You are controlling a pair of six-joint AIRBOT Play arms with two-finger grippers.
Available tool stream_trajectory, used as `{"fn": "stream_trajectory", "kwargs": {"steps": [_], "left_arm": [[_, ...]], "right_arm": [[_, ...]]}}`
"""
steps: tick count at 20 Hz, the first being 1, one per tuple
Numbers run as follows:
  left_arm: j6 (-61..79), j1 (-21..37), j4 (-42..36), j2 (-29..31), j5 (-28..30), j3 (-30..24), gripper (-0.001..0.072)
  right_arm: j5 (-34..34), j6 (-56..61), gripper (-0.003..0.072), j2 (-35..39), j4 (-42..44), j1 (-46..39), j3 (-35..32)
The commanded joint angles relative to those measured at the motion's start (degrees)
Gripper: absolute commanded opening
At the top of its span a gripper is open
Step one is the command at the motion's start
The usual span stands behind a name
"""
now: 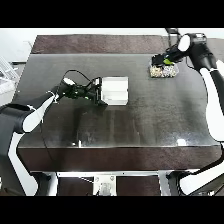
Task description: Fold the box and place the chain.
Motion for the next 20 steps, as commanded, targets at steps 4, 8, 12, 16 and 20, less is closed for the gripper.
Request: {"fn": "stream_trajectory", "kwargs": {"steps": [4, 8, 12, 16, 20], "left_arm": [[0.0, 0.0, 0.0, 0.0, 0.0, 0.0, 0.0488], [0.1, 0.0, 0.0, 0.0, 0.1, 0.0, 0.0488], [0.1, 0.0, 0.0, 0.0, 0.0, 0.0, 0.0488], [0.1, 0.0, 0.0, 0.0, 0.0, 0.0, 0.0488], [0.1, 0.0, 0.0, 0.0, 0.0, 0.0, 0.0488]], "right_arm": [[-7.2, -6.6, 0.0309, -7.0, 9.7, -8.9, 0.0], [-10.8, -8.4, 0.0319, -10.2, 9.7, -8.9, 2.4], [-10.8, -9.9, 0.0377, -13.7, 12.6, -8.6, 6.5], [-11.8, -10.9, 0.0378, -15.6, 13.4, -7.7, 6.6], [-12.2, -10.9, 0.0375, -17.1, 13.6, -7.1, 6.8]]}}
